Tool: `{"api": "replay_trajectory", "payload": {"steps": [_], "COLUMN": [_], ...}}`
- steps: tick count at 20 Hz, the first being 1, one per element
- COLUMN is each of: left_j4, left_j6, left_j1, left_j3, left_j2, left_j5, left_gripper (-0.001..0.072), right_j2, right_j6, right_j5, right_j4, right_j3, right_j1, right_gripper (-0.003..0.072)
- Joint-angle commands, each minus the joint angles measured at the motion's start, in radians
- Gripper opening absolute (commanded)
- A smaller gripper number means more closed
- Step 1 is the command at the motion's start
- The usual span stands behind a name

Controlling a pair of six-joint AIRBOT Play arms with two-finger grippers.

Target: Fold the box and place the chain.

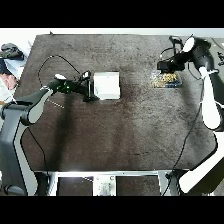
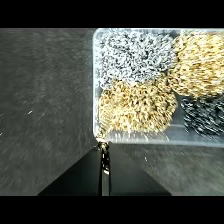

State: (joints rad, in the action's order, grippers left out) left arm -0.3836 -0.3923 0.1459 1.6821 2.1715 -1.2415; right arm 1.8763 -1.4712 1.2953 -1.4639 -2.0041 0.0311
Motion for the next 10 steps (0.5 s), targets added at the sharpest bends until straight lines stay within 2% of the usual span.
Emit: {"api": "replay_trajectory", "payload": {"steps": [1, 5, 10], "left_j4": [0.000, 0.000, 0.000], "left_j6": [0.000, 0.000, 0.000], "left_j1": [0.001, 0.001, 0.001], "left_j3": [0.000, 0.000, 0.000], "left_j2": [0.000, 0.000, 0.000], "left_j5": [0.000, 0.000, 0.000], "left_gripper": [0.0351, 0.0351, 0.0351], "right_j2": [-0.123, -0.319, -0.505], "right_j6": [0.040, 0.070, 0.138], "right_j5": [0.023, -0.069, -0.200], "right_j4": [0.010, 0.010, 0.015], "right_j3": [-0.001, -0.001, -0.001], "right_j1": [-0.015, -0.090, -0.291], "right_gripper": [0.0014, 0.0014, 0.0014]}}
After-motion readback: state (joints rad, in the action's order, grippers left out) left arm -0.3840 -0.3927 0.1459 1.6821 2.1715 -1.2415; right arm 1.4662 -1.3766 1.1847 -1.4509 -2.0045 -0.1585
